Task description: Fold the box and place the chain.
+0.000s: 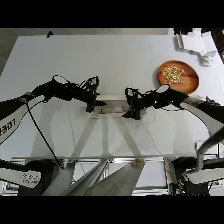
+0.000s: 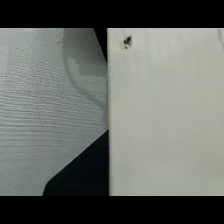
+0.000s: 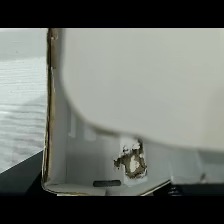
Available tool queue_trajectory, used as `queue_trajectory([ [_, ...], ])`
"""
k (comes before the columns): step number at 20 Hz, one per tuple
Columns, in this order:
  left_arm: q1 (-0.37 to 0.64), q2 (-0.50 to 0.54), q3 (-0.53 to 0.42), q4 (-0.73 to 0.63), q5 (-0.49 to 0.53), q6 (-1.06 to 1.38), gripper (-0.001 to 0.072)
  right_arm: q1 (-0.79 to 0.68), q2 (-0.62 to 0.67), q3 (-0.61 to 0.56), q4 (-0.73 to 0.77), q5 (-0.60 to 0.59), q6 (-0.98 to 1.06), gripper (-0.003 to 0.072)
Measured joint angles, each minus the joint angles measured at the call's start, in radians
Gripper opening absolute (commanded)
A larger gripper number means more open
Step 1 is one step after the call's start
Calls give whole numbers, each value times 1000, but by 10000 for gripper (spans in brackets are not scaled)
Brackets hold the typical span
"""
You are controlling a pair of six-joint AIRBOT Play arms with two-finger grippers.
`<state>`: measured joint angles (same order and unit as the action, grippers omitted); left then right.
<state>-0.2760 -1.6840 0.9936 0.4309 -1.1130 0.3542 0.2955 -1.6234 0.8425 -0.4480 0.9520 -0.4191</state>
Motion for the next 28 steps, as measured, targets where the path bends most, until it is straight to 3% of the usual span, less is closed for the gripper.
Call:
queue_trajectory([
  [16,0,0,0,-16,1,0,10,0,0,0,0,11,-1,543],
  [18,0,0,0,-29,-1,0,127,0,0,0,0,11,-1,543],
  [20,0,1,0,-31,-1,0,375,0,0,0,-1,11,-2,543],
  [21,1,4,0,-30,-1,0,435,0,0,0,-1,11,-2,543],
  [28,47,66,0,103,-2,-47,443,0,0,0,0,10,-1,543],
])
